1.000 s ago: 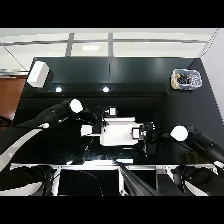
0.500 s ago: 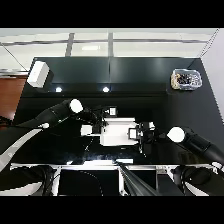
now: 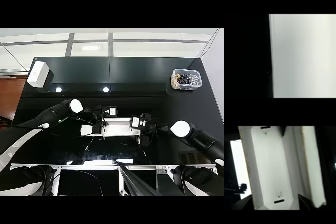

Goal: Fold the box and place the chain.

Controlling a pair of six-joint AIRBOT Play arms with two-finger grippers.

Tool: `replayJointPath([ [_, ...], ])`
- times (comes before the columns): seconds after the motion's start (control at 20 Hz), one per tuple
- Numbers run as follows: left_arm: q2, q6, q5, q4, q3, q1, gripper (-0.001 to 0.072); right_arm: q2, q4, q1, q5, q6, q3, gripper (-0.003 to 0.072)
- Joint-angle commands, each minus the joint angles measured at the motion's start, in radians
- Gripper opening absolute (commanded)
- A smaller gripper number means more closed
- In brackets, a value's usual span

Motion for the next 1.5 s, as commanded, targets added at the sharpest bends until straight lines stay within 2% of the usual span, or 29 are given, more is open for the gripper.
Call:
replayJointPath([
  [0.0,-0.001,0.000,0.000,0.000,0.001,0.000,0.0024,0.000,0.023,-0.063,0.055,-0.051,0.042,0.0637],
  [0.25,-0.001,0.000,0.000,0.000,0.001,0.000,0.0025,-0.035,0.050,-0.063,-0.021,-0.067,0.042,0.0637],
  [0.35,-0.001,0.000,0.000,0.000,0.001,0.000,0.0024,-0.043,0.040,-0.063,-0.004,-0.059,0.041,0.0637],
  [0.5,-0.001,0.000,0.000,0.000,0.001,0.000,0.0024,-0.041,-0.102,-0.072,0.069,-0.039,0.042,0.0637],
  [0.65,-0.001,0.000,0.000,0.000,0.001,0.000,0.0024,-0.041,-0.303,-0.076,0.164,0.093,0.040,0.0636],
  [0.9,-0.001,0.000,0.000,0.000,0.001,0.000,0.0024,-0.041,-0.256,-0.034,0.209,0.089,0.012,0.0637],
  [1.25,-0.001,0.000,0.001,0.000,0.001,0.000,0.0024,-0.041,-0.220,0.068,0.182,0.078,-0.016,0.0637],
  [1.45,-0.001,0.000,0.000,0.000,0.001,0.000,0.0024,-0.041,-0.237,0.073,0.177,0.078,-0.015,0.0637],
])
